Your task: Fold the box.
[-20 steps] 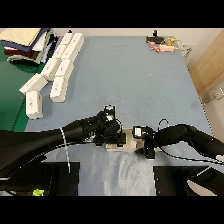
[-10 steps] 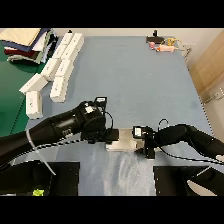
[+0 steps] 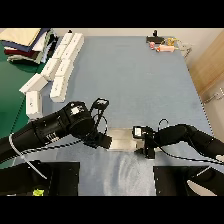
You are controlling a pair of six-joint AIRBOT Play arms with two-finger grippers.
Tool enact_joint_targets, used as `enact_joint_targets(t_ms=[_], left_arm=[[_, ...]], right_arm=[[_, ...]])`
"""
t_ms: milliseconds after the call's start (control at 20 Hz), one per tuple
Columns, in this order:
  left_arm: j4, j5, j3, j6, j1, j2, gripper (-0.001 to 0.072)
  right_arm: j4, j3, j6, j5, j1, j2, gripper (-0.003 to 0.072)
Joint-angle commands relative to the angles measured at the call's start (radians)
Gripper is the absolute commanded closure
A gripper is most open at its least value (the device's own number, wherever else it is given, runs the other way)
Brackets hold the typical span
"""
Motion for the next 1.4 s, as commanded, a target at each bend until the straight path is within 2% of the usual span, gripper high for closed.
enact_joint_targets(t_ms=[0,250,450,500,550,600,800,1100,1350], left_arm=[[-0.08,0.149,-0.067,0.247,0.031,0.004,0.0696],[-0.131,0.282,-0.171,0.602,0.103,0.038,0.0696],[-0.243,0.364,-0.319,1.113,0.239,0.18,0.0694],[-0.288,0.384,-0.355,1.245,0.272,0.209,0.0605],[-0.33,0.404,-0.383,1.323,0.304,0.228,0.0221],[-0.365,0.431,-0.412,1.364,0.341,0.237,0.0019],[-0.505,0.472,-0.484,1.711,0.423,0.206,0.0019],[-0.87,0.549,-0.494,2.225,0.429,0.023,0.0019],[-0.911,0.576,-0.46,2.341,0.429,-0.066,0.0019]], right_arm=[[0.0,0.001,0.0,0.0,0.001,0.0,0.0173],[0.0,0.0,0.0,0.0,0.0,0.0,0.0173],[0.0,0.001,0.0,0.0,0.001,0.0,0.0173],[0.0,0.001,0.0,0.0,0.0,0.0,0.0173],[0.0,0.0,0.0,0.0,0.0,0.0,0.0173],[0.0,0.001,0.0,0.0,0.001,0.0,0.0173],[0.0,0.001,0.0,0.0,0.0,0.0,0.0173],[0.0,0.001,0.0,0.0,0.001,0.0,0.0173],[0.0,0.001,0.0,0.0,0.001,0.0,0.0173]])
